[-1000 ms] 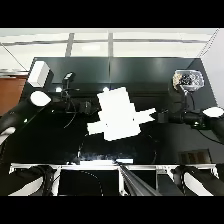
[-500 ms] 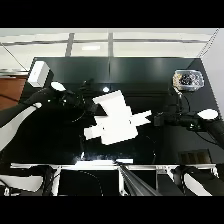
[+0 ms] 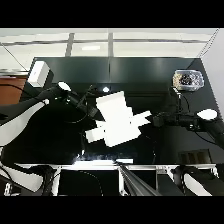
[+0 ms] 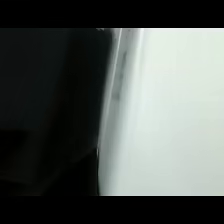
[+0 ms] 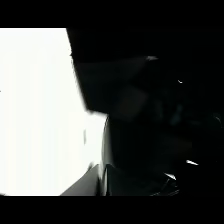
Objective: Fold the box and place the chain.
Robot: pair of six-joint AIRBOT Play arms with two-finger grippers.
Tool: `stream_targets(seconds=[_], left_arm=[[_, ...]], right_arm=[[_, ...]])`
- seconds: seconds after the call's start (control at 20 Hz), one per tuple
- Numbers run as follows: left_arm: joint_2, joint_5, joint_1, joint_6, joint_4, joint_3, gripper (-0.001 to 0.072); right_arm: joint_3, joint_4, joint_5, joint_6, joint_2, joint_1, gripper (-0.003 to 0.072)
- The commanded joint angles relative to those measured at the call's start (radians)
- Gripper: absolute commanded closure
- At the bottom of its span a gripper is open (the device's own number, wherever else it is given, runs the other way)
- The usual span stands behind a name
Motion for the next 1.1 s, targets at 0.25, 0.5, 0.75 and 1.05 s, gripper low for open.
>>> stream_targets(seconds=[0.25,0.5,0.75,1.05], left_arm=[[0.08,0.103,-0.101,0.027,0.272,0.148,0.0689],[0.193,0.283,-0.232,0.322,0.179,0.142,0.0685],[0.122,0.288,-0.253,0.452,0.308,0.137,0.0685],[0.103,0.285,-0.239,0.462,0.329,0.084,0.0688]], right_arm=[[0.238,-0.436,0.22,-0.002,0.002,-0.06,-0.0026],[0.301,-0.497,0.292,-0.122,0.002,-0.047,-0.0026],[0.27,-0.491,0.175,-0.212,-0.001,0.069,-0.0025],[0.191,-0.489,0.047,-0.271,-0.003,0.208,-0.0025]])
